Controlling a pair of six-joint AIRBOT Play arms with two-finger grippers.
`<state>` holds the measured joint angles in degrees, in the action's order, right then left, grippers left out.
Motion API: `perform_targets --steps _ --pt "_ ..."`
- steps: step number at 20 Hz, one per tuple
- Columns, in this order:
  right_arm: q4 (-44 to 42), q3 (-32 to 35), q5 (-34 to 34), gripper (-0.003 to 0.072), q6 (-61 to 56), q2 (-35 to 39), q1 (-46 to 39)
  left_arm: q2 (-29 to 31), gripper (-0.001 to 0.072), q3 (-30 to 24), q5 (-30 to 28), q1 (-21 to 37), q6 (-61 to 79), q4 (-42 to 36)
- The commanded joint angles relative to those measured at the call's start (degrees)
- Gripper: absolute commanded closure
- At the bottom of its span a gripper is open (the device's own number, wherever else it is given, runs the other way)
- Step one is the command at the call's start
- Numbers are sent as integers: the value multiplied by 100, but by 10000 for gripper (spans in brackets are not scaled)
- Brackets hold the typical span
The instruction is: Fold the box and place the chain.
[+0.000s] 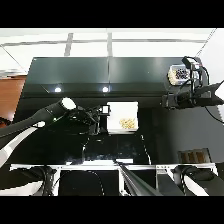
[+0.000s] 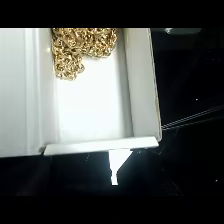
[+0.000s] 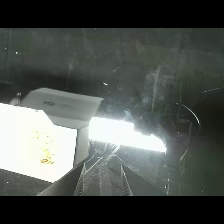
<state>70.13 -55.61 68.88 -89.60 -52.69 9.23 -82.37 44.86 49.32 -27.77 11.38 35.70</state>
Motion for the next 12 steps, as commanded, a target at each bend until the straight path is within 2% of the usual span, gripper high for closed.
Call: perform_targets --steps 1,7,10,11,12 --pt "-2 7 -13 408 0 -7 7 -7 3 7 7 -52 15 -127" --pt "-275 20 -22 408 4 -13 7 -15 3 7 -212 -87 -22 -343" --pt "-361 216 -308 408 4 -13 57 -15 7 7 -437 -116 -153 -339" --pt "-365 330 -470 408 2 -15 90 -15 14 7 -431 -129 -153 -328" --pt "-361 457 -660 408 4 -22 129 -15 68 7 -404 -129 -153 -326"
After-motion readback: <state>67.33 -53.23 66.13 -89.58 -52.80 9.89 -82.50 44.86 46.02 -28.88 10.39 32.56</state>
